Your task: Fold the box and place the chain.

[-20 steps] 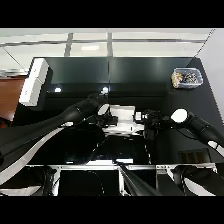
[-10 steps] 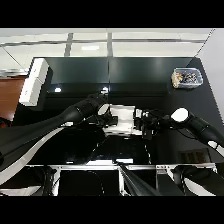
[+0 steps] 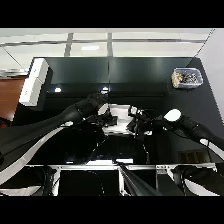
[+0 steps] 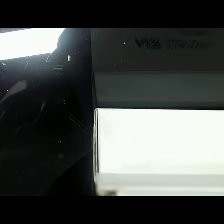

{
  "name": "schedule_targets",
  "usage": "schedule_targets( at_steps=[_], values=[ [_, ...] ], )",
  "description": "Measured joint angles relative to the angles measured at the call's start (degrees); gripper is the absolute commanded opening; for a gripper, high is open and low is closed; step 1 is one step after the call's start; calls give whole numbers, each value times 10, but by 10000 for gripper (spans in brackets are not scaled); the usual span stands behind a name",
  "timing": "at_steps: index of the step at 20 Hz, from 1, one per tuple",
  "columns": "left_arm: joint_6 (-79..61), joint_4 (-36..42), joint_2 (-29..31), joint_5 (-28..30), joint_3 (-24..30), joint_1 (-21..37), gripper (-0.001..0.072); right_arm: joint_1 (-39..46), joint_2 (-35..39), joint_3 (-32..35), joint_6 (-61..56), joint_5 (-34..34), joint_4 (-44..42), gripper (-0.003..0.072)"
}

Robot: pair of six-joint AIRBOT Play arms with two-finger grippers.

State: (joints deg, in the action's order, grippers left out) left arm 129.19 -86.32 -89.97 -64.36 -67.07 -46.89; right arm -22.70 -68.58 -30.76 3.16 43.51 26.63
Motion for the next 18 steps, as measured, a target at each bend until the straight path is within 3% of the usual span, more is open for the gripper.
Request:
schedule_targets(
  at_steps=[5, 6, 7, 8, 9, 11, 12, 13, 14, 18],
  values=[
    [0, 1, 0, 2, 0, 0, 26, -4, -5, 0, -3, -6, -8, 130],
    [0, 1, 0, 2, 0, 0, 26, -4, -5, 0, -5, -6, -9, 277],
    [0, 2, 0, 2, 0, 0, 26, -5, -5, 0, -7, -8, -9, 492],
    [0, 2, 0, 2, 0, 0, 26, -5, -5, 0, -7, -11, -9, 398],
    [0, 2, 0, 2, 0, 0, 26, -5, -5, 0, -10, -14, -9, 116],
    [2, 3, 0, 3, 0, 0, 26, -5, -5, 0, -15, -15, -11, 527],
    [1, 3, 0, 3, 0, 0, 27, -5, -5, 0, -16, -19, -11, 471],
    [1, 3, 0, 3, 0, 0, 26, -5, -5, 0, -18, -21, -11, 272],
    [2, 3, 0, 3, 0, 0, 26, -5, -5, 0, -22, -21, -10, 16],
    [2, 13, 0, 5, 0, 0, 26, 12, 9, -3, -102, 4, 9, 11]
  ],
)
